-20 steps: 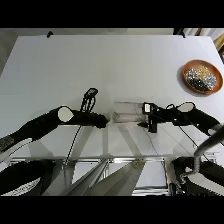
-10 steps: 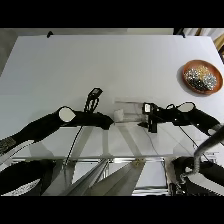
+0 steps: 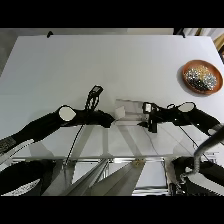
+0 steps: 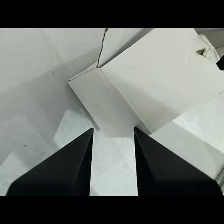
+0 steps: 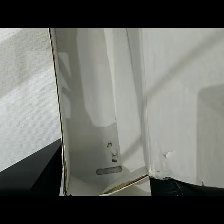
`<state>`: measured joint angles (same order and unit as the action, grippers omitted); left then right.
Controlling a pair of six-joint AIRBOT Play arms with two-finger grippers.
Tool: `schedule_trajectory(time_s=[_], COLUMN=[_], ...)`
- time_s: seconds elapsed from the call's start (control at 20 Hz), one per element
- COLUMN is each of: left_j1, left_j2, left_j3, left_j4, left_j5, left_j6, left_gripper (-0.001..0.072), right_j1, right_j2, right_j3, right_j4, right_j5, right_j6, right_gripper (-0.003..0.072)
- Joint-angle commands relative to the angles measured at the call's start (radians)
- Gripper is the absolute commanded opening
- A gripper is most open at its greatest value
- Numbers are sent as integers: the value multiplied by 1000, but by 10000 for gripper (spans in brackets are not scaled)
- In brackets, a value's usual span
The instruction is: Fold the box and place the chain.
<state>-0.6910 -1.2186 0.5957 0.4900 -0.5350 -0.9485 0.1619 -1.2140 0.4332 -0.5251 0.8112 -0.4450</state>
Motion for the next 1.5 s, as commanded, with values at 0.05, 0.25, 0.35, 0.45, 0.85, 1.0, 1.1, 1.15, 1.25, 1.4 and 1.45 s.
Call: schedule_trajectory(time_s=[0.05, 0.25, 0.35, 0.45, 0.85, 1.0, 1.1, 1.15, 1.25, 1.4, 1.45], left_j1=[0, 26, 47, 65, 66, 66, 55, 44, 24, 9, 4], left_j2=[0, 0, 0, 0, 1, 0, 0, 0, -1, -17, -31], left_j3=[1, 1, 1, 1, 38, 61, 61, 61, 61, 69, 85], left_j4=[54, 95, 94, 94, 56, 54, 61, 65, 65, 106, 158], left_j5=[-5, -8, -8, -11, -25, -69, -95, -95, -68, -49, -64], left_j6=[-10, -74, -94, -108, -106, -117, -182, -185, -197, -284, -340], left_gripper=[295, 295, 294, 294, 354, 514, 690, 690, 682, 681, 681], right_j1=[1, 1, 1, 1, 1, 1, 1, 1, 1, 1, 1], right_j2=[0, 0, 0, 0, 0, 0, 0, 0, 0, 0, 0], right_j3=[0, 0, 0, 0, 0, 0, 0, 0, 0, 0, 0], right_j4=[-1, -1, -1, -1, -1, -1, -1, -1, -1, -1, -1], right_j5=[0, 0, 0, 0, 0, 0, 0, 0, 0, 1, 0], right_j6=[-1, -1, -1, -1, -1, -1, -1, -1, -1, -1, -1], right_gripper=[401, 401, 401, 401, 401, 401, 401, 401, 401, 401, 401])
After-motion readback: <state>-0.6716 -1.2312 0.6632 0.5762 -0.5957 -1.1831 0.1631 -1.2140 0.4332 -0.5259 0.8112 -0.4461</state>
